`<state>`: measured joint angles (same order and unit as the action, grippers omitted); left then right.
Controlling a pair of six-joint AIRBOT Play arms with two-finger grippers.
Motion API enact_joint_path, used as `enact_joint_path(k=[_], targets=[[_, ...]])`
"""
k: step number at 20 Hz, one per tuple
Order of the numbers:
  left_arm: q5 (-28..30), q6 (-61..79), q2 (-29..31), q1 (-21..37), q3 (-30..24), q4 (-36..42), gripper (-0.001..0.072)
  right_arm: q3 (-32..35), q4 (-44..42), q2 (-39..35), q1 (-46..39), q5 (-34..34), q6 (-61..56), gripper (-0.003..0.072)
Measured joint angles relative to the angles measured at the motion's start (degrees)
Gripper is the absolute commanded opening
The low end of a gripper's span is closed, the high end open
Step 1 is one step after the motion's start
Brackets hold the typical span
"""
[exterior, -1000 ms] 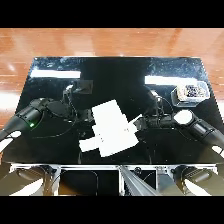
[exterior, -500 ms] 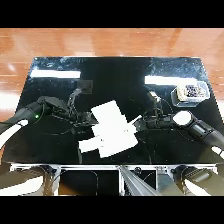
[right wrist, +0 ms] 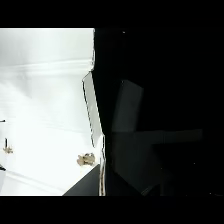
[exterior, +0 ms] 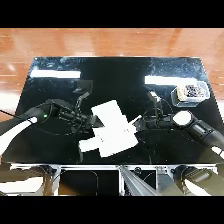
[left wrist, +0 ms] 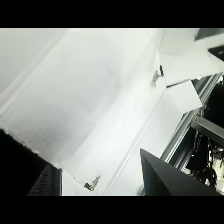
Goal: Fold the box and place the chain.
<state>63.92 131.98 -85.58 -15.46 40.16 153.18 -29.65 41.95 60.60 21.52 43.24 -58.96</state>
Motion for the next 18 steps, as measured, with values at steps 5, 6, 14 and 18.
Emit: enact_joint_path(k=[5, 6, 14, 18], targets=[[-0.09, 3.26, -0.31, -1.22, 0.09, 0.46, 0.0023, 0.04, 0.04, 0.00, 0.00, 0.02, -0.46, 0.0041], [-0.09, 3.50, -0.33, -1.25, 0.33, 0.46, 0.0023, 0.04, -0.04, 0.00, 0.00, 0.00, -0.48, 0.0185], [2.58, 13.14, -0.35, -1.40, 9.16, 0.09, 0.0022, -7.04, 6.12, -0.98, -9.14, 14.29, -0.42, 0.0713], [3.72, 27.58, -0.33, -1.77, 14.53, -2.58, 0.0019, -16.31, 13.88, -3.21, -15.23, 29.20, 1.68, 0.0709]])
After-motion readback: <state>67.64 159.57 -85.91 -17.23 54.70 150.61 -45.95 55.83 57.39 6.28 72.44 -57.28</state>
